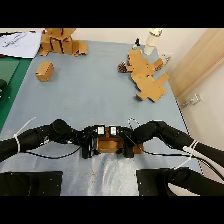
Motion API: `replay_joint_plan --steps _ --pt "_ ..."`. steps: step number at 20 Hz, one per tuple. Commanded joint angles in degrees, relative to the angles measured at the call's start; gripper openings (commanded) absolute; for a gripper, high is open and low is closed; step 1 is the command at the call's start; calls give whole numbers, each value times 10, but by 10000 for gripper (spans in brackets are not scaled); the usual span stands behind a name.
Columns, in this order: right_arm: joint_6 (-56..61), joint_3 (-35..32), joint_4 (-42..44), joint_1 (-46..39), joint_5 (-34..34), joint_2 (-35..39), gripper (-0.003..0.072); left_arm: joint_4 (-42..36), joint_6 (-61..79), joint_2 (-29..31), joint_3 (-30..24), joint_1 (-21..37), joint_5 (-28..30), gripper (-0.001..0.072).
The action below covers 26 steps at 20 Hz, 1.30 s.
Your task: Fold the box.
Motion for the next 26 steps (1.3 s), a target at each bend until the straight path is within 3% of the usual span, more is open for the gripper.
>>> replay_joint_plan --steps 1,2,3,4,5,26 --pt "0 0 0 0 0 0 340 -4 6 -5 1 -1 -1 705" --pt "0 0 0 0 0 0 339 -4 6 -5 1 -1 -1 704" --pt "0 0 0 0 0 0 340 -4 6 -5 1 -1 0 630" --pt "0 0 0 0 0 0 339 -3 6 -5 1 -1 0 441" --pt "0 0 0 0 0 0 339 -4 6 -5 1 -1 -1 370" --pt "0 0 14 0 -6 0 339 -3 6 -5 1 -1 -1 367"
